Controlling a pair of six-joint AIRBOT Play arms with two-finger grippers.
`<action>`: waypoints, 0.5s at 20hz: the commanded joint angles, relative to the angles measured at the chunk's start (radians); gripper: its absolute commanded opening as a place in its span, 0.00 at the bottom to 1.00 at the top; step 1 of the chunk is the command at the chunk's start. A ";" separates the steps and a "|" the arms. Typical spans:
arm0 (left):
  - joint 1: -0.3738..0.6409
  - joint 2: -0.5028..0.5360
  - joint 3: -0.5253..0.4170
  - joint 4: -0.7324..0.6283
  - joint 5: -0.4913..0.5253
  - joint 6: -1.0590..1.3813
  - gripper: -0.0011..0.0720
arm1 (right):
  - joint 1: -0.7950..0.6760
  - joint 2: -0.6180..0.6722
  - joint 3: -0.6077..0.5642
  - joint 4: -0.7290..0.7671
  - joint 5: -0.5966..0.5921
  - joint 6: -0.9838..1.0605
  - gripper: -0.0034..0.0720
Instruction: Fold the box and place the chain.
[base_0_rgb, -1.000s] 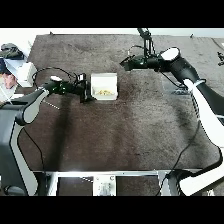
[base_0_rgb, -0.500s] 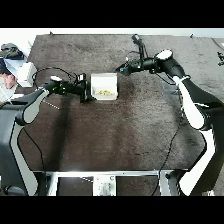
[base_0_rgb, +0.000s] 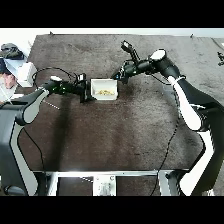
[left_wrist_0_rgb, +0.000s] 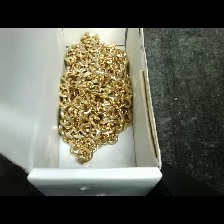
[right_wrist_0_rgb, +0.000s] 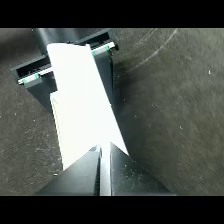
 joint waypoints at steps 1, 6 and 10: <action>0.000 0.001 0.000 0.000 0.000 0.000 0.29 | 0.035 0.016 0.001 -0.100 0.017 -0.051 0.34; 0.000 0.001 0.000 0.000 0.000 0.000 0.29 | 0.084 0.016 0.001 -0.233 0.011 -0.074 0.34; 0.000 0.001 0.000 0.000 0.000 0.000 0.29 | 0.087 0.016 0.001 -0.232 -0.011 -0.097 0.34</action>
